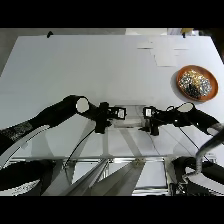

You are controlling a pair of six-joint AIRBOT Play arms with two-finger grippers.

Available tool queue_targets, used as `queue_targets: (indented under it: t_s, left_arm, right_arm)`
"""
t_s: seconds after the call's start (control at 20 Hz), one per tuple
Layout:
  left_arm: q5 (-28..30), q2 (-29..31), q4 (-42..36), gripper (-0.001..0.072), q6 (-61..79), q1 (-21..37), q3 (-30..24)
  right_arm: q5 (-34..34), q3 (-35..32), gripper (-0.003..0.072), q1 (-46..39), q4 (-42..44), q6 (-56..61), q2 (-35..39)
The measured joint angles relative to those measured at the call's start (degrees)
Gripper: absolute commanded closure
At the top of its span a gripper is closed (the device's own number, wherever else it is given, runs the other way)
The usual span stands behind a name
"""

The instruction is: Fold the box and place the chain.

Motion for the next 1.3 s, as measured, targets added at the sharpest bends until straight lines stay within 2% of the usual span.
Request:
queue_targets:
  t_s: [0.6, 0.65, 0.7, 0.75, 0.85, 0.9, 0.95, 1.0, 1.05, 1.1, 1.3]
  left_arm:
    - [4.83, -0.55, -3.52, 0.0521, -0.85, -2.16, 0.00]
    - [5.22, -0.63, -3.87, 0.0541, -0.85, -2.32, 0.00]
    - [5.73, -0.79, -4.31, 0.0607, -0.85, -2.56, -0.02]
    - [6.19, -1.01, -4.70, 0.0636, -0.85, -2.73, 0.00]
    - [6.69, -1.51, -5.11, 0.0629, -0.85, -3.17, 0.00]
    - [6.80, -1.70, -5.18, 0.0617, -0.85, -3.34, 0.00]
    - [6.91, -1.84, -5.31, 0.0566, -0.87, -3.45, 0.00]
    - [6.95, -1.90, -5.40, 0.0406, -1.05, -3.54, 0.00]
    - [6.88, -2.01, -5.55, 0.0288, -1.22, -3.65, 0.00]
    - [6.69, -2.03, -5.57, 0.0239, -1.42, -3.69, 0.00]
    - [5.70, -2.12, -5.55, 0.0229, -2.05, -3.76, 0.02]
  right_arm:
    - [0.00, 0.00, 0.0230, -0.02, 0.00, 0.09, 0.00]
    - [0.00, 0.00, 0.0230, -0.02, 0.02, 0.09, 0.00]
    - [-0.02, 0.00, 0.0230, -0.02, 0.00, 0.07, 0.00]
    - [-0.02, 0.00, 0.0230, -0.02, 0.00, 0.04, 0.00]
    - [-0.02, 0.00, 0.0230, -0.02, 0.00, 0.02, 0.00]
    - [-0.02, 0.00, 0.0230, -0.02, -0.02, 0.00, 0.00]
    - [-0.02, 0.00, 0.0230, -0.02, -0.02, -0.02, 0.00]
    - [-0.02, 0.00, 0.0230, -0.02, -0.02, -0.02, 0.00]
    - [-0.02, 0.00, 0.0230, 0.00, -0.02, -0.02, 0.00]
    - [-0.02, 0.00, 0.0230, -0.02, -0.02, -0.02, 0.00]
    - [-0.02, 0.00, 0.0230, -0.02, -0.02, -0.07, 0.00]
